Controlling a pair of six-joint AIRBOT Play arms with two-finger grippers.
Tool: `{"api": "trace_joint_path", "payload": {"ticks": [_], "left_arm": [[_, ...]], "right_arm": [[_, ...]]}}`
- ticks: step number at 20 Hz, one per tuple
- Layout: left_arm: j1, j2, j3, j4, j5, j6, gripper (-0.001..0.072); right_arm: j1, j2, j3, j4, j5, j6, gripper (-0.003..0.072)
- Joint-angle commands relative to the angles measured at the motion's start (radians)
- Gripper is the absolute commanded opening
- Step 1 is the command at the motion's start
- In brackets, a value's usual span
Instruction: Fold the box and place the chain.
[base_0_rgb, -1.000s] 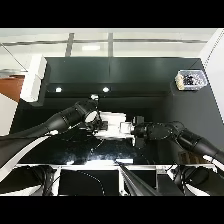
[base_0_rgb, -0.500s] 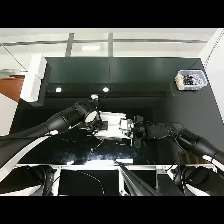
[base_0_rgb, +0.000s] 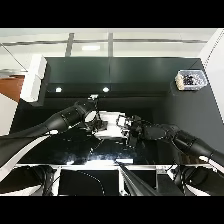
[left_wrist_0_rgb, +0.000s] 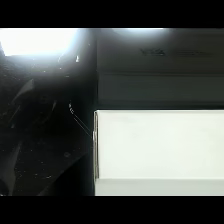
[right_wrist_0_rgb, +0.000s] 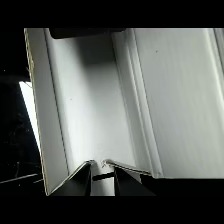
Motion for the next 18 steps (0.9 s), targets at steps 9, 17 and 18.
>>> {"api": "trace_joint_path", "payload": {"ticks": [9,17,18], "left_arm": [[0.000,0.001,0.000,-0.008,0.002,0.000,0.0030],[0.000,0.001,0.000,-0.008,0.002,0.000,0.0030],[0.000,0.001,0.000,-0.009,0.002,0.000,0.0030]], "right_arm": [[0.040,-0.040,0.001,0.036,0.070,0.048,0.0163],[0.039,-0.040,0.001,0.028,0.082,0.066,0.0292],[0.039,-0.040,0.001,0.028,0.083,0.066,0.0391]]}}
